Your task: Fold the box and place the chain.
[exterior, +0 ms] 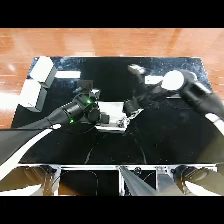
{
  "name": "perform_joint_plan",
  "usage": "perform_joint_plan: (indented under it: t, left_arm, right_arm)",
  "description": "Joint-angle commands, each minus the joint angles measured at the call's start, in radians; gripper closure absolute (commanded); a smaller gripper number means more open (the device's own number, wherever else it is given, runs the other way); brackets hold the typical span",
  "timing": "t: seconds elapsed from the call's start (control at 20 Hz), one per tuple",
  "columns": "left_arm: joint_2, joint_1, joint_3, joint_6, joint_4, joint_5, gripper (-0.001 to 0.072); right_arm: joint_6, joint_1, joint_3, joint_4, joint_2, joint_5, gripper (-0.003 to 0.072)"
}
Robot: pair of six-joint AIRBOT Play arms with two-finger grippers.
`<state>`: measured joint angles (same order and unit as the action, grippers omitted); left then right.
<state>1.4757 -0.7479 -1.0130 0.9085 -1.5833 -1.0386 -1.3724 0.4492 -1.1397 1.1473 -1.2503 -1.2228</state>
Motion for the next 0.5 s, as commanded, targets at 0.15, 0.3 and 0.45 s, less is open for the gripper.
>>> perform_joint_plan:
  t: [0.15,0.3,0.45]
  left_arm:
    - [0.000,0.000,-0.001,0.000,0.000,-0.001,0.0684]
    - [0.000,0.000,-0.001,0.000,0.001,-0.001,0.0684]
    - [0.000,0.000,-0.001,0.000,0.000,-0.001,0.0684]
  right_arm:
    - [-0.104,-0.394,0.264,0.092,0.172,0.133,0.0021]
    - [-0.258,-0.546,0.336,0.100,0.115,0.406,0.0021]
    - [-0.327,-0.560,0.272,0.074,-0.024,0.539,0.0021]
